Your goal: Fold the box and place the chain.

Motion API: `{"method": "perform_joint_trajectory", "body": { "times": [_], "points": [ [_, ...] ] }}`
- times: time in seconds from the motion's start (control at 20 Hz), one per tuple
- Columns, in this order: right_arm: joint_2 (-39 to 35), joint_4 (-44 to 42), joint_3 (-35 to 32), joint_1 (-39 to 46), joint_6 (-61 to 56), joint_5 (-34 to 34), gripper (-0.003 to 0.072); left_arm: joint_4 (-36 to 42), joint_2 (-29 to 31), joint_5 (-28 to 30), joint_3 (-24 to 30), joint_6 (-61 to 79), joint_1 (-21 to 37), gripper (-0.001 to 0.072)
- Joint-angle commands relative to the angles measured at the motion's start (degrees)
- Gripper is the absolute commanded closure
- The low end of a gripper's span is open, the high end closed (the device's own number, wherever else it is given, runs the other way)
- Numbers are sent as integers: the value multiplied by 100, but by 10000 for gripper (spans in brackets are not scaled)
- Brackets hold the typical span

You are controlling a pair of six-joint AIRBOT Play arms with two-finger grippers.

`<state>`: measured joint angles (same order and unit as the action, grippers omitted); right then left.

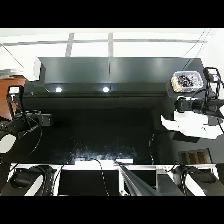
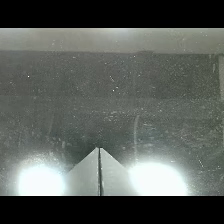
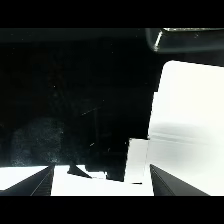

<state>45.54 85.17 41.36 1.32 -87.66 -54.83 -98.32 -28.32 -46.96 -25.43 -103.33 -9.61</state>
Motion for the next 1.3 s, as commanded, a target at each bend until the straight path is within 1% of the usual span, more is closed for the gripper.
{"method": "perform_joint_trajectory", "body": {
  "times": [0.0,0.6,0.85,0.9,1.1,1.15,1.2,1.25],
  "points": [
    [-2,-2,0,0,0,0,-18,0,0,2,2,2,-4,676],
    [-2,-2,0,0,-2,0,-18,0,0,15,2,2,-4,676],
    [-2,-72,0,-2,-4,7,-18,133,0,455,2,2,-4,676],
    [-2,-72,0,-2,-4,39,-18,155,0,452,2,2,-4,676],
    [2,-114,-2,-2,-31,584,-19,173,0,457,2,0,-4,673],
    [2,-114,-2,-2,-28,664,-19,168,-9,466,2,2,-4,575],
    [0,-114,-2,-2,-31,693,-19,160,-20,479,2,2,-4,327],
    [0,-114,-2,-2,-28,691,-19,142,-39,479,2,2,-4,-2]
  ]
}}
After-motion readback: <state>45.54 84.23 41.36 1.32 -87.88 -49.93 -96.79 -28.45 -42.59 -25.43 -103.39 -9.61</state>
